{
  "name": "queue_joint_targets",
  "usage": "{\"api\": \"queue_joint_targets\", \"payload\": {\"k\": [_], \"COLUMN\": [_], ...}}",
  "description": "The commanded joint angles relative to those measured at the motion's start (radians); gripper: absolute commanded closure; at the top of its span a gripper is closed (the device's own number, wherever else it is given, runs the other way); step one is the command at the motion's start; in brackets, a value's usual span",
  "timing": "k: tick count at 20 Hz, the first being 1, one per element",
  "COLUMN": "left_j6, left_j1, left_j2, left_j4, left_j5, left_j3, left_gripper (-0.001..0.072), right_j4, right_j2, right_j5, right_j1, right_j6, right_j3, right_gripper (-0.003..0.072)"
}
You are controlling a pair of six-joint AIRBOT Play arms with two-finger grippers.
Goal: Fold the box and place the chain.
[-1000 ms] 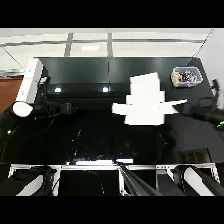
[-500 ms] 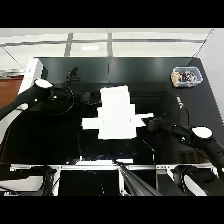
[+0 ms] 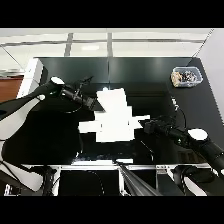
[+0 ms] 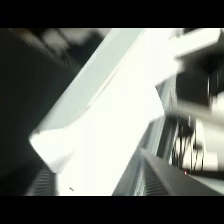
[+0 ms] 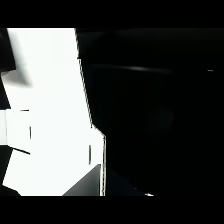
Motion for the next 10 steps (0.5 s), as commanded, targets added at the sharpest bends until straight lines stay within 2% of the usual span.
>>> {"api": "queue_joint_targets", "payload": {"k": [1, 4, 10], "left_j6": [0.076, 0.105, 0.171], "left_j1": [-0.005, -0.007, -0.057], "left_j2": [-0.061, -0.064, -0.064], "left_j4": [0.127, 0.137, 0.135], "left_j5": [-0.145, -0.149, -0.136], "left_j3": [0.101, 0.126, 0.127], "left_gripper": [0.0193, 0.0227, 0.0226], "right_j4": [-0.002, -0.002, -0.005], "right_j2": [0.001, 0.001, 0.001], "right_j5": [0.003, 0.018, 0.021], "right_j1": [0.004, 0.003, 0.004], "right_j6": [0.007, 0.008, 0.007], "right_j3": [0.000, 0.000, 0.000], "right_gripper": [0.0671, 0.0671, 0.0671]}}
